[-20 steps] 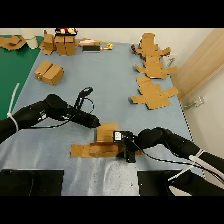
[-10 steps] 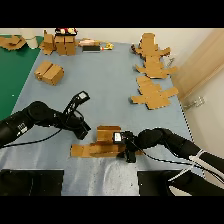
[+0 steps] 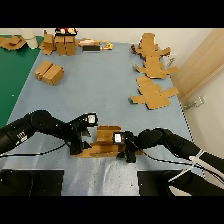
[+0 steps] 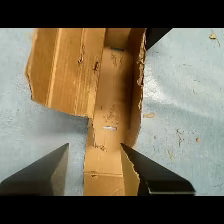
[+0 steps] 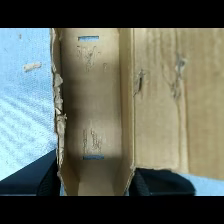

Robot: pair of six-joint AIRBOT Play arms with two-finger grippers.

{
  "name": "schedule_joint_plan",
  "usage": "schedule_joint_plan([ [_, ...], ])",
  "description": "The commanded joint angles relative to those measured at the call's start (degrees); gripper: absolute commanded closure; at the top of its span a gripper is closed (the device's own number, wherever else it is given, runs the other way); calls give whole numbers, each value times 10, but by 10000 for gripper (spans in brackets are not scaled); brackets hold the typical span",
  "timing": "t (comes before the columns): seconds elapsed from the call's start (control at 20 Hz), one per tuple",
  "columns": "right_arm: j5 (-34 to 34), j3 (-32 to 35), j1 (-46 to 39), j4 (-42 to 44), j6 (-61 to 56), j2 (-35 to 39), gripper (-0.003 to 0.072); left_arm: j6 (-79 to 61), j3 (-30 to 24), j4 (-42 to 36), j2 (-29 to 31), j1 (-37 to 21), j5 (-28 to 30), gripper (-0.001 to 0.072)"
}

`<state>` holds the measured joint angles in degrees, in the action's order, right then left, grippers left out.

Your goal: Fold the box.

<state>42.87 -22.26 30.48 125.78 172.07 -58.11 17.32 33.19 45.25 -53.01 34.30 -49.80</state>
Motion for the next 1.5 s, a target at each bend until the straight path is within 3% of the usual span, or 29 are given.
schedule_joint_plan([
  [0.0,-4,0,0,0,0,0,248,55,-1,3,-6,6,2,373],
  [0.05,-4,0,0,0,0,0,248,68,-1,22,-6,6,-2,621],
  [0.2,-4,0,0,0,0,0,248,67,-1,91,1,0,-34,625],
  [0.3,-4,0,0,0,0,-1,248,67,-3,76,18,-16,-53,626],
  [0.5,-4,0,0,-1,0,-2,248,-38,-71,0,40,-17,67,625],
  [0.6,-4,0,0,-1,0,-2,248,-94,-87,-14,29,-2,71,616],
  [0.7,-4,0,0,-1,0,-2,248,-94,-86,-16,28,11,55,112],
  [0.75,-4,0,0,-1,0,-2,248,-94,-86,-16,28,13,48,53],
  [0.95,-4,0,0,-1,0,-2,248,-94,-86,-24,26,14,36,51],
  [1.2,-4,0,0,-1,0,-2,248,-94,-86,-50,11,15,61,51],
  [1.35,-4,0,0,-1,0,-2,248,-109,-86,-56,-13,37,60,52],
  [1.45,-4,0,0,-1,0,-2,248,-111,-86,-58,-23,63,89,52],
])
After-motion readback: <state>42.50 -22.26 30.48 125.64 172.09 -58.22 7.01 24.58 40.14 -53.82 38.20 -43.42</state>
